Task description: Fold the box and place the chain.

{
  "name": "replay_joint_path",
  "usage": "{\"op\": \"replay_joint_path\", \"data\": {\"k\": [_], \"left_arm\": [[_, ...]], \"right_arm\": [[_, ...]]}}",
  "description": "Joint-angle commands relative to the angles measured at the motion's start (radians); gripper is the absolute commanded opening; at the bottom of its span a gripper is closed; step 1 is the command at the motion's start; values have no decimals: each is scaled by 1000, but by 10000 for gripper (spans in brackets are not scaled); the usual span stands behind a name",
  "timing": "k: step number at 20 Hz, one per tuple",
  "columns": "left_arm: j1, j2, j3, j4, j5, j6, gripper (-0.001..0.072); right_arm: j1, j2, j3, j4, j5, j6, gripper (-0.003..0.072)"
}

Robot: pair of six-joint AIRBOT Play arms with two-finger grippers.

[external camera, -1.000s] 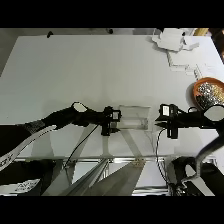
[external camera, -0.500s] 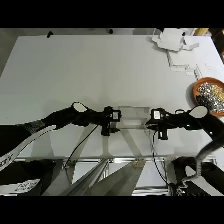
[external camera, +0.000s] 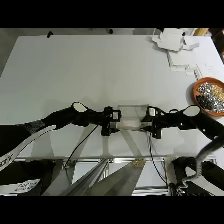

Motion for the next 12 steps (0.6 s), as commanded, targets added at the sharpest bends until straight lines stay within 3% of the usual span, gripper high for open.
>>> {"op": "replay_joint_path", "data": {"k": [1, 2, 5, 7, 9, 10, 12], "left_arm": [[0, 0, 0, -1, 2, 2, 389], [0, 0, 0, -1, 2, 2, 389], [0, 0, 0, -1, 2, 2, 389], [0, 0, 0, -1, 2, 2, 389], [0, 0, 0, -1, 2, 2, 389], [0, 0, 0, -1, 2, 2, 389], [0, 0, 0, -1, 2, 2, 389]], "right_arm": [[3, 60, 0, -103, 13, 245, 364], [3, 117, 0, -160, 23, 338, 352], [-47, 301, 2, -254, 92, 611, 170], [-146, 392, 16, -251, 120, 776, 157], [-261, 428, 54, -246, 120, 954, 114], [-319, 425, 60, -251, 116, 1002, 28], [-395, 386, 59, -323, 115, 1136, 25]]}}
